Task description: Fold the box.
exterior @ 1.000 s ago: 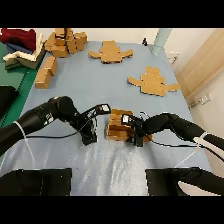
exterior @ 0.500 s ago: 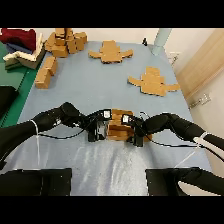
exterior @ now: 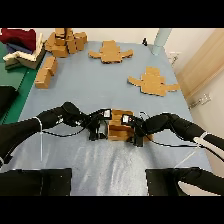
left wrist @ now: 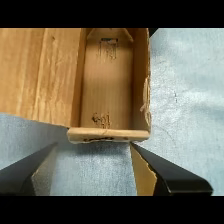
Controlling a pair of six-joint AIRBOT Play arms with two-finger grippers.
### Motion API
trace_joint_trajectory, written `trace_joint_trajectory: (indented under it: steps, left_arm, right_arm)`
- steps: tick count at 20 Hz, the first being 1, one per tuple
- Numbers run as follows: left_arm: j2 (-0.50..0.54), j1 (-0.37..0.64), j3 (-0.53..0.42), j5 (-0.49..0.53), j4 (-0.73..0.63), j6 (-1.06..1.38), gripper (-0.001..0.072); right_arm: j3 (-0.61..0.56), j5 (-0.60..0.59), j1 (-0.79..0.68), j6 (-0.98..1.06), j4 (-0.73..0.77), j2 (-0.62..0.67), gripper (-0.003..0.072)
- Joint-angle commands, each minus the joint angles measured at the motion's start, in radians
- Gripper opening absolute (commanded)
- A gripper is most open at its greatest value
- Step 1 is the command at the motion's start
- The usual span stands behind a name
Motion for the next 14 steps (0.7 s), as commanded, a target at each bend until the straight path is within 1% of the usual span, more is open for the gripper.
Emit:
trace_joint_trajectory:
  steps: [1, 5, 14]
  left_arm:
    - [-0.003, 0.0, 0.013, -0.01, -0.002, 0.021, 0.0692]
    - [-0.003, -0.007, 0.013, -0.038, 0.0, 0.02, 0.0692]
    - [-0.026, -0.012, 0.011, -0.037, 0.034, 0.008, 0.0691]
  right_arm:
    - [0.0, 0.001, 0.0, 0.001, 0.001, 0.0, 0.0511]
    - [0.0, 0.0, 0.0, 0.001, 0.001, 0.0, 0.0511]
    - [0.0, 0.0, 0.0, 0.001, 0.001, 0.0, 0.0511]
